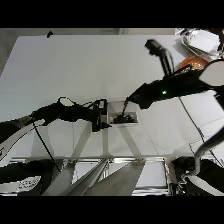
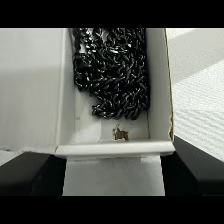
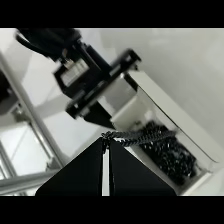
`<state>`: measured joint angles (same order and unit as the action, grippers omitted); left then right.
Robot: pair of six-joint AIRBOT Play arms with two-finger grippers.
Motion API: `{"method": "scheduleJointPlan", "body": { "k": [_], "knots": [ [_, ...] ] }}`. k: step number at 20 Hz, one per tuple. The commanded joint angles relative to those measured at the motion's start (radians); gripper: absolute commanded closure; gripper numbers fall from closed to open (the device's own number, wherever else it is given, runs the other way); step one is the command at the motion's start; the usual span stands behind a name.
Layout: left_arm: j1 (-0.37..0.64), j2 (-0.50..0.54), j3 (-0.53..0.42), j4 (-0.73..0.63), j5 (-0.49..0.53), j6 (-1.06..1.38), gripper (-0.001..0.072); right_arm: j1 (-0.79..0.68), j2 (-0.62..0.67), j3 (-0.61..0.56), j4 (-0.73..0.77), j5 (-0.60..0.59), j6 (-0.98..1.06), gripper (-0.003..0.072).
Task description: Fold the box and place the chain.
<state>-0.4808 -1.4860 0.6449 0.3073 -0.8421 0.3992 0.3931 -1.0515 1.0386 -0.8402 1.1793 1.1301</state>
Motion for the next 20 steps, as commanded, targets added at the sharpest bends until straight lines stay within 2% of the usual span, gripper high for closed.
{"method": "scheduleJointPlan", "body": {
  "k": [1, 8, 12, 14, 16, 20],
  "knots": [
    [-0.001, 0.0, 0.0, 0.0, 0.0, 0.0, 0.0621, 0.046, -0.08, -0.078, -0.039, -0.039, 0.01, 0.0673],
    [-0.001, 0.0, 0.0, 0.0, 0.0, 0.0, 0.0621, 0.073, -0.177, -0.092, -0.066, -0.072, 0.019, 0.0668],
    [-0.001, 0.0, 0.0, 0.0, 0.0, 0.0, 0.0621, 0.073, -0.203, -0.092, -0.066, -0.066, 0.026, 0.0463],
    [-0.001, 0.0, 0.0, 0.0, 0.0, 0.0, 0.0621, 0.072, -0.195, -0.084, -0.061, -0.062, 0.025, 0.0458],
    [-0.001, 0.0, 0.0, 0.0, 0.0, 0.0, 0.0621, 0.065, -0.187, -0.024, -0.06, -0.015, 0.011, 0.0459],
    [-0.001, 0.0, 0.0, 0.0, 0.0, 0.0, 0.0621, -0.014, -0.188, 0.206, -0.046, 0.093, -0.093, 0.0463]
  ]
}}
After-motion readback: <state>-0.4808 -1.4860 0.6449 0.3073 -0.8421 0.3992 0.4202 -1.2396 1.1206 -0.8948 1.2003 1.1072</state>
